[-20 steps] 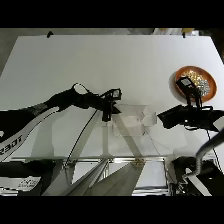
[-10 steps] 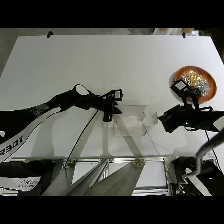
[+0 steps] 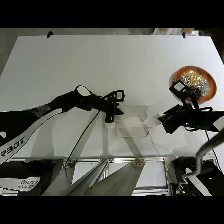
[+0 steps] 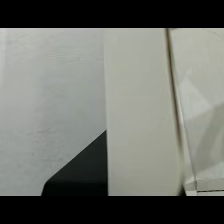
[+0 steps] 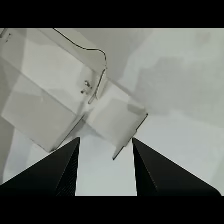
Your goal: Fold the box and place the chain.
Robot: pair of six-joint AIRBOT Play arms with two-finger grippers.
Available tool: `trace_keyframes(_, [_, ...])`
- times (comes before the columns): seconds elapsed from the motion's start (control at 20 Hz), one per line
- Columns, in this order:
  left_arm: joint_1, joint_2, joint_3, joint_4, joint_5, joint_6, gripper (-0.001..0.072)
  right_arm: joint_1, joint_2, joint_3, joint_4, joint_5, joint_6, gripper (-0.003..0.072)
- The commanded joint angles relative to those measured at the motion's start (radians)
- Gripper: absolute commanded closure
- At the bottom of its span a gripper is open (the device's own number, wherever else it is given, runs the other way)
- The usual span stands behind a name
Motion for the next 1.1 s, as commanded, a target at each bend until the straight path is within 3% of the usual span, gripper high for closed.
trace_keyframes(0.0, [-0.010,-0.001,0.000,0.006,0.025,0.000,0.0703,0.001,0.000,0.001,0.000,0.000,-0.002,0.0328])
trace_keyframes(0.65, [-0.010,-0.002,0.000,0.006,0.026,0.000,0.0701,0.001,0.000,0.001,0.005,0.038,-0.034,0.0337])
trace_keyframes(0.7, [-0.010,-0.002,0.000,0.006,0.026,0.000,0.0701,0.001,0.000,0.000,0.036,0.044,-0.087,0.0433])
trace_keyframes(0.75, [-0.010,-0.002,0.000,0.006,0.026,0.000,0.0701,0.001,0.000,-0.008,0.121,0.043,-0.210,0.0608])
trace_keyframes(0.8, [-0.010,-0.002,0.000,0.006,0.026,0.000,0.0701,0.001,-0.001,-0.028,0.229,0.030,-0.357,0.0673])
trace_keyframes(0.9, [-0.010,-0.002,0.000,0.006,0.026,0.000,0.0701,0.001,-0.019,-0.086,0.401,-0.040,-0.536,0.0673])
trace_keyframes(1.05, [-0.010,-0.002,0.000,0.006,0.026,0.000,0.0701,0.019,-0.079,-0.123,0.328,-0.068,-0.612,0.0672])
